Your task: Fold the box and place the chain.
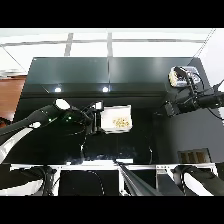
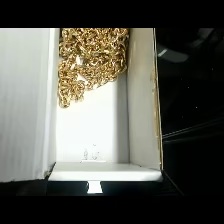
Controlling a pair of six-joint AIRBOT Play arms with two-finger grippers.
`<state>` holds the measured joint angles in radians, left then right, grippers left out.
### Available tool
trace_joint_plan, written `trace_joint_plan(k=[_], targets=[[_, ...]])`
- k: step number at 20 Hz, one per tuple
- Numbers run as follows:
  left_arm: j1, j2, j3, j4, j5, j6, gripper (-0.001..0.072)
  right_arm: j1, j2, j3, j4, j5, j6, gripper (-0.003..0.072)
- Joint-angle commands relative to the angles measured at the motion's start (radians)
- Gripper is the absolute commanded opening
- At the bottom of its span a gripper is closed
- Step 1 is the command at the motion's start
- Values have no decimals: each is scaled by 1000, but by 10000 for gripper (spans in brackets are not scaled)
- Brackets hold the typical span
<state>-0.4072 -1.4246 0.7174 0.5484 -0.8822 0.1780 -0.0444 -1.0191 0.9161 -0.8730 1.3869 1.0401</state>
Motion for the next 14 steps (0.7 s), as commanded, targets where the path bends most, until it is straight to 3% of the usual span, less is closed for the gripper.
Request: trace_joint_plan(k=[1,3,4,5,6,11,14], targets=[[-1,-1,1,16,19,-5,694,1,0,0,0,-4,0,317],[-1,-1,6,18,38,-2,690,1,0,0,0,-13,0,317],[-1,-1,9,18,44,-2,652,1,0,0,0,-19,0,317],[-1,-1,12,19,38,-2,495,1,0,0,0,-25,0,317],[-2,-1,15,18,32,-2,427,1,0,0,0,-30,0,317],[-12,-1,16,20,40,-2,399,1,0,-9,6,-55,0,317],[-11,-1,16,20,40,-2,400,29,0,-12,35,-196,6,317]])
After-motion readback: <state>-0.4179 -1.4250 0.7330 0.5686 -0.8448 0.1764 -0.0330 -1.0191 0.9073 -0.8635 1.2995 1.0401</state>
